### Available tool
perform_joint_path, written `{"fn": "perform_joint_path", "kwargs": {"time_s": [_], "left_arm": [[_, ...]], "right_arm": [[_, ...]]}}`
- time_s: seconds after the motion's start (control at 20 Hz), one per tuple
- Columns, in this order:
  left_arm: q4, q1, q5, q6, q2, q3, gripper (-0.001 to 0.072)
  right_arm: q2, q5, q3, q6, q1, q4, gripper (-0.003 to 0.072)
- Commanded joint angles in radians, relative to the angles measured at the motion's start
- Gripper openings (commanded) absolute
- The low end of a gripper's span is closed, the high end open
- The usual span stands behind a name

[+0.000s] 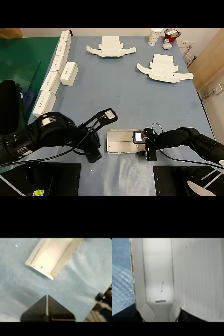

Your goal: Fold the box.

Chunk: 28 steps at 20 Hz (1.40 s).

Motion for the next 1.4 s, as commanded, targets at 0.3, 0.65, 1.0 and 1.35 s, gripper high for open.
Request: {"fn": "perform_joint_path", "kwargs": {"time_s": [0.3, 0.65, 1.0, 1.35], "left_arm": [[-0.493, 0.345, 0.393, 1.016, -0.006, -0.354, 0.0696], [-0.789, 0.315, 0.462, 1.456, -0.195, -0.373, 0.0695], [-0.804, 0.257, 0.545, 1.470, -0.211, -0.373, 0.0696], [-0.848, 0.229, 0.603, 1.470, -0.270, -0.373, 0.0695]], "right_arm": [[0.000, 0.000, 0.001, 0.000, 0.000, 0.000, 0.0502], [0.000, 0.000, 0.001, 0.000, 0.000, 0.000, 0.0502], [0.000, 0.000, 0.001, 0.000, 0.000, 0.000, 0.0501], [0.000, 0.000, 0.001, 0.000, 0.000, 0.000, 0.0501]]}}
